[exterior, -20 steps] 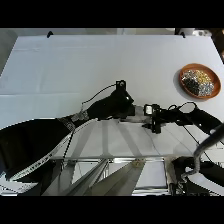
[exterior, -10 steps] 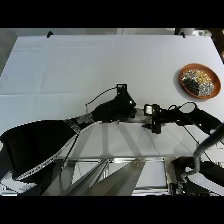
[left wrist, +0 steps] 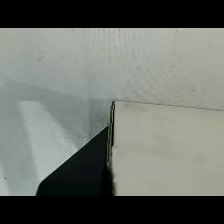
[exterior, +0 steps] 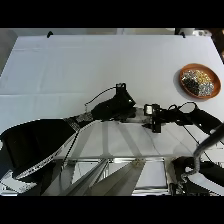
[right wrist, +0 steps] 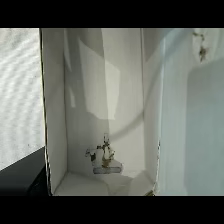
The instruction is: Fold the box and place the chain.
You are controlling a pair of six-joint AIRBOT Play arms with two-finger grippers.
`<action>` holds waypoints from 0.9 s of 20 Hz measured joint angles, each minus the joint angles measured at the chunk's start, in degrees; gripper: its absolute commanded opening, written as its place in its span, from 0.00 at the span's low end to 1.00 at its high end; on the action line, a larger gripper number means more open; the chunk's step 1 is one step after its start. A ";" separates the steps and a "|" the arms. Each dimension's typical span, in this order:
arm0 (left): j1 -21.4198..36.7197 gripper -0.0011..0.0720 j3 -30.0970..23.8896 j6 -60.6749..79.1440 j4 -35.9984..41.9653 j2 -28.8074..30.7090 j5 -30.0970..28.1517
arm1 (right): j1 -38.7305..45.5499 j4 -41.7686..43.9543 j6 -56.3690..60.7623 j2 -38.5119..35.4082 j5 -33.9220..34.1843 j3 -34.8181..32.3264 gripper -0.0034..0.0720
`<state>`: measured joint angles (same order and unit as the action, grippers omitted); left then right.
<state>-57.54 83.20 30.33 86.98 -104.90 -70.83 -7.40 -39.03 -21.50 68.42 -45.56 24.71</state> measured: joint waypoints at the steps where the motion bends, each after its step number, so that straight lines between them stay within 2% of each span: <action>1: 0.04 0.46 -0.02 -0.46 -0.11 0.00 -1.01 | 0.00 0.02 0.24 0.00 -0.02 -0.02 0.62; 2: 0.11 0.49 -0.04 -0.50 -0.15 0.09 -2.05 | 0.00 0.04 0.24 0.00 -0.04 -0.02 0.62; 8: -0.04 0.49 -0.22 -0.15 0.17 1.46 -2.93 | -0.02 -0.07 -0.09 0.00 -0.39 -0.02 0.62; 18: -0.90 0.49 -0.09 -0.33 -1.84 8.39 -2.43 | 0.00 0.04 0.02 0.00 0.02 0.00 0.62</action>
<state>-58.43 83.11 30.00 85.14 -96.51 -73.25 -7.40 -38.98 -21.47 68.42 -45.54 24.71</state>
